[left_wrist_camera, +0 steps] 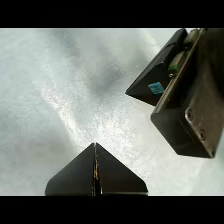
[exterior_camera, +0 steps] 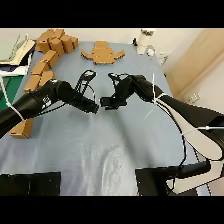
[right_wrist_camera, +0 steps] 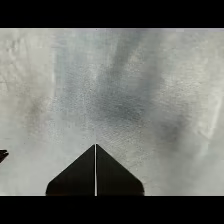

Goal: Fold the box.

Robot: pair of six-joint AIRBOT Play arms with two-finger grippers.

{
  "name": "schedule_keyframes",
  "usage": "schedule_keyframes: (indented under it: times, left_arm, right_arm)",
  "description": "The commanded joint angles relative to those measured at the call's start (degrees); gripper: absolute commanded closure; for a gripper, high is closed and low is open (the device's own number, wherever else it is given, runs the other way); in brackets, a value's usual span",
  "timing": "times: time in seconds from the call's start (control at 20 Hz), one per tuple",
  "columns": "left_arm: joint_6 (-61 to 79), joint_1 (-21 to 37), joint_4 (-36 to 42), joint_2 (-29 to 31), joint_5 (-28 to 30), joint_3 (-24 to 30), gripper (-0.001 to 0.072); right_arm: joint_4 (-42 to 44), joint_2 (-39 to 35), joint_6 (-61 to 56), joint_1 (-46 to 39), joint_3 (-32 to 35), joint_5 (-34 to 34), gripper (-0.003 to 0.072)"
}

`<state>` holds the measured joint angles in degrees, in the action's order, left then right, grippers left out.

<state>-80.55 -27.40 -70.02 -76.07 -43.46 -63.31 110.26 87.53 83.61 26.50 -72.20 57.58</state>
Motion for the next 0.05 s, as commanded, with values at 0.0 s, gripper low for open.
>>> schedule_keyframes:
  times: [0.0]
  left_arm:
    - [0.0,0.0,-0.2,0.3,0.5,0.5,0.0698]
  right_arm:
    - [-0.1,0.0,0.0,0.0,0.0,0.2,0.0683]
